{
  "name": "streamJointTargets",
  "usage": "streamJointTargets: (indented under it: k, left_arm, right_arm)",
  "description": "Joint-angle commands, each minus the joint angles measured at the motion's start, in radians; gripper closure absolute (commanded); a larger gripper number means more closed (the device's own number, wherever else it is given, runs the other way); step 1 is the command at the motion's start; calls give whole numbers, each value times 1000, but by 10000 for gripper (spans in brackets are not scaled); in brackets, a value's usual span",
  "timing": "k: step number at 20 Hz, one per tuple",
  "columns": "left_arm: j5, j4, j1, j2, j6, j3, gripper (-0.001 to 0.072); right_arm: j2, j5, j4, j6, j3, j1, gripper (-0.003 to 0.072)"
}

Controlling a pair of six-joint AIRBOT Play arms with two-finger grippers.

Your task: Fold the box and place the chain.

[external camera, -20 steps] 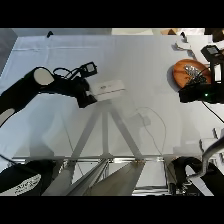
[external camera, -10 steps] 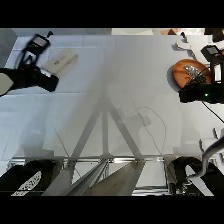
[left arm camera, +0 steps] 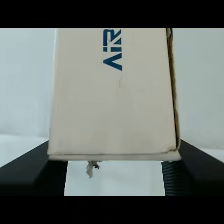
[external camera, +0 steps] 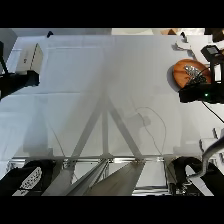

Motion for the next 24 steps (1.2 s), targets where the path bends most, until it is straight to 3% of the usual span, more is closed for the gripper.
streamJointTargets:
  k: [1, 3, 5, 11, 12, 13, 14, 17, 24]
  left_arm:
    - [95, -4, 23, -56, -13, -104, 698]
    - [88, -2, 23, -120, -13, -109, 691]
    - [98, 3, 23, -180, -12, -109, 621]
    - [99, 30, 23, -322, -10, -109, 604]
    - [95, 32, 23, -324, 16, -109, 497]
    - [94, 32, 23, -322, 47, -109, 317]
    - [95, 33, 23, -319, 68, -109, 218]
    - [84, 33, 23, -305, 98, -109, 48]
    - [107, 32, 21, -263, 142, -109, 10]
  right_arm:
    - [1, 0, 1, 0, 0, 0, 674]
    - [1, 0, 0, 0, 0, 0, 674]
    - [1, 0, 0, 0, 0, 0, 674]
    - [1, 0, 0, 0, 0, 0, 674]
    - [1, 0, 0, 0, 0, 0, 674]
    - [1, 1, 0, 0, 0, 0, 674]
    - [1, 0, 0, 0, 0, 0, 674]
    - [1, 0, 1, 0, 0, -1, 674]
    - [1, 1, 0, 0, 0, 0, 674]
